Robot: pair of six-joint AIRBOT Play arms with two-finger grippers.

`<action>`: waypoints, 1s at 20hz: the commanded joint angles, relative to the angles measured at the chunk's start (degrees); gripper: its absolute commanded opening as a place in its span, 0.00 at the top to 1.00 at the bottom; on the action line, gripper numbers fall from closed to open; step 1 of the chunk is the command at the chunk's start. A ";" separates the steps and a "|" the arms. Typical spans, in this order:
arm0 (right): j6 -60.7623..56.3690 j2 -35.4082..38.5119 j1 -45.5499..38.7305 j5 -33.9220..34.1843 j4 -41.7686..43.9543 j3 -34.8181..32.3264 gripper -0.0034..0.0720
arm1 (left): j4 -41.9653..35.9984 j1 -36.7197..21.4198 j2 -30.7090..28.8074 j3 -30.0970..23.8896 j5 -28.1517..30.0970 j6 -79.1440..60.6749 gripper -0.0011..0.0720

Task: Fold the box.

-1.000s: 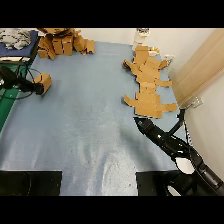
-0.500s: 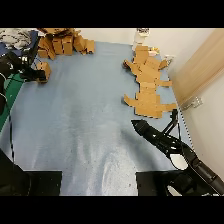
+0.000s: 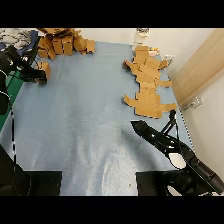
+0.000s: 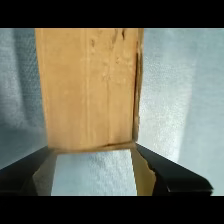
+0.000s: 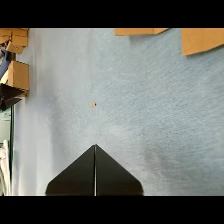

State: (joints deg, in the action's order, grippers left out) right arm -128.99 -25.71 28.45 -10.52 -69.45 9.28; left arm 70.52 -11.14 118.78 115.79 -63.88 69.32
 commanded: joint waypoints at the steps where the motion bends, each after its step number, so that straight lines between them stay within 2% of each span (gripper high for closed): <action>1: -0.02 -0.02 -0.02 -0.04 0.22 0.04 0.95 | 1.18 -0.02 -2.12 1.03 -3.04 0.61 0.03; 4: -0.02 0.00 0.00 -0.02 0.22 0.04 0.95 | 1.95 -0.11 -5.86 1.03 -4.81 1.29 0.04; 6: 0.07 -0.04 0.00 -0.07 -0.11 0.04 0.95 | 1.75 -0.26 -8.68 1.03 -8.13 1.31 0.04; 7: 0.09 -0.04 0.04 -0.09 -0.85 0.04 0.95 | 1.01 -0.24 -9.90 1.03 -10.36 1.66 0.42; 8: 0.09 -0.04 0.22 -0.04 -1.97 0.04 0.95 | -0.33 -0.24 -10.93 1.03 -12.96 1.03 0.85; 9: 0.11 -0.04 0.24 -0.04 -2.21 0.07 0.95 | -2.45 -0.22 -11.72 0.98 -15.08 0.61 0.94; 12: 4.39 -0.04 0.24 -0.07 -2.21 1.68 0.95 | -9.35 0.96 -14.60 -0.87 -20.02 0.55 0.97; 14: 9.03 -0.63 0.22 -0.33 -2.21 4.57 0.95 | -10.58 4.04 -17.97 -4.55 -20.48 0.04 0.97; 16: 11.17 -4.31 0.17 -3.54 -2.73 8.35 0.95 | -10.73 9.35 -22.64 -10.82 -19.43 -1.46 0.97; 20: 18.27 -17.16 0.24 -6.40 -2.78 17.73 0.95 | -10.73 19.76 -29.49 -24.11 -14.99 -2.08 0.97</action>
State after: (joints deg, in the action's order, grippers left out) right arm -116.44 -35.88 28.62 -14.68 -72.05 21.26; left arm 60.40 2.31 93.86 99.90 -81.23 67.99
